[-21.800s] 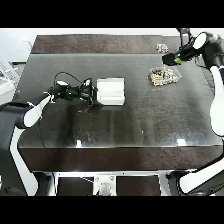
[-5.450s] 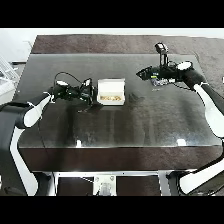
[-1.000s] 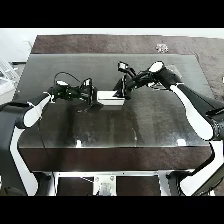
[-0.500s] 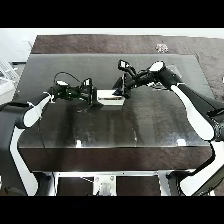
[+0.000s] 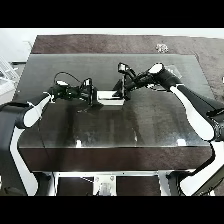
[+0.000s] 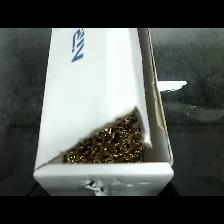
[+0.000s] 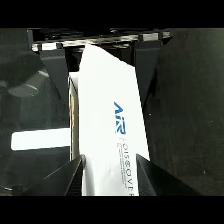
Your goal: Fold the box and place the chain.
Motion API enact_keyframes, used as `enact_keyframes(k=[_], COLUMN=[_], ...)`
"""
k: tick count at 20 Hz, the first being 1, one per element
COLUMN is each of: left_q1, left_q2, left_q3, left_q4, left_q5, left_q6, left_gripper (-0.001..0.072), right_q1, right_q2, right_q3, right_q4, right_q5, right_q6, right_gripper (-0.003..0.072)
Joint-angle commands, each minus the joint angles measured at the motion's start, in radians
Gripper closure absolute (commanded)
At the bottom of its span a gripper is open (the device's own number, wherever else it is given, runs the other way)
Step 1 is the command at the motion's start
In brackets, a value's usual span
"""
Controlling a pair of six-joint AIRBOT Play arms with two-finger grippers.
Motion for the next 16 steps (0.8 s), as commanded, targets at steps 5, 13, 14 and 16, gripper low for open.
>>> enact_keyframes(k=[5,13,14,16], left_q1=[0.0,0.0,0.0,0.0], left_q2=[0.001,0.001,0.001,0.001], left_q3=[0.0,0.0,0.0,0.0], left_q4=[0.0,0.0,0.001,0.0], left_q5=[0.0,0.0,0.0,0.0], left_q6=[0.0,0.0,0.0,0.001], left_gripper=[0.0245,0.0245,0.0246,0.0246], right_q1=[0.008,0.023,0.022,0.018], right_q2=[0.0,0.0,0.001,0.001], right_q3=[-0.054,-0.116,-0.116,-0.115], right_q4=[0.0,0.019,0.023,0.057], right_q5=[-0.001,-0.003,-0.003,-0.003], right_q6=[-0.006,-0.028,-0.029,-0.032], right_gripper=[0.0314,0.0313,0.0314,0.0314])
